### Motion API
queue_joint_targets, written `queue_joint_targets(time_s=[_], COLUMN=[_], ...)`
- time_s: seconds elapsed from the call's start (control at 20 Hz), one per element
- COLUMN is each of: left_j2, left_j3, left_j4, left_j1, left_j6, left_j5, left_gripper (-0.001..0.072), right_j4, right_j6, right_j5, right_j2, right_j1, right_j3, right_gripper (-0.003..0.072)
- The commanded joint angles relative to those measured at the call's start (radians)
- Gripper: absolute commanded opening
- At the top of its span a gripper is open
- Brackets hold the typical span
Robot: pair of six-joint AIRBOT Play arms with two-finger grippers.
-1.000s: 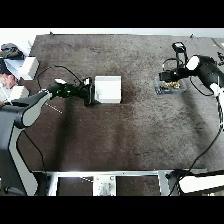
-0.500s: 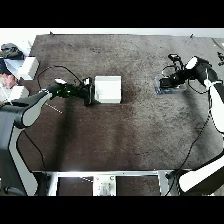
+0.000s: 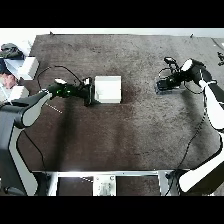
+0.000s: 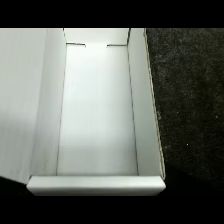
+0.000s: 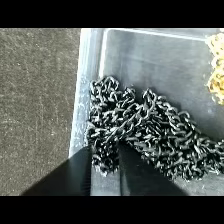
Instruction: Fold the box and place the chain.
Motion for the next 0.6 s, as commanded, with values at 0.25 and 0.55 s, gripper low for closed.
queue_joint_targets(time_s=[0.25,0.55], left_j2=[0.000,0.000], left_j3=[0.000,0.000], left_j4=[0.000,0.000], left_j1=[0.000,0.000], left_j6=[0.002,0.002], left_j5=[0.000,0.000], left_gripper=[0.0173,0.0173], right_j4=[-0.015,-0.015], right_j6=[0.012,0.012], right_j5=[-0.004,0.037], right_j2=[0.045,0.214], right_j1=[0.003,0.003], right_j3=[0.003,0.003], right_gripper=[-0.0018,-0.0019])
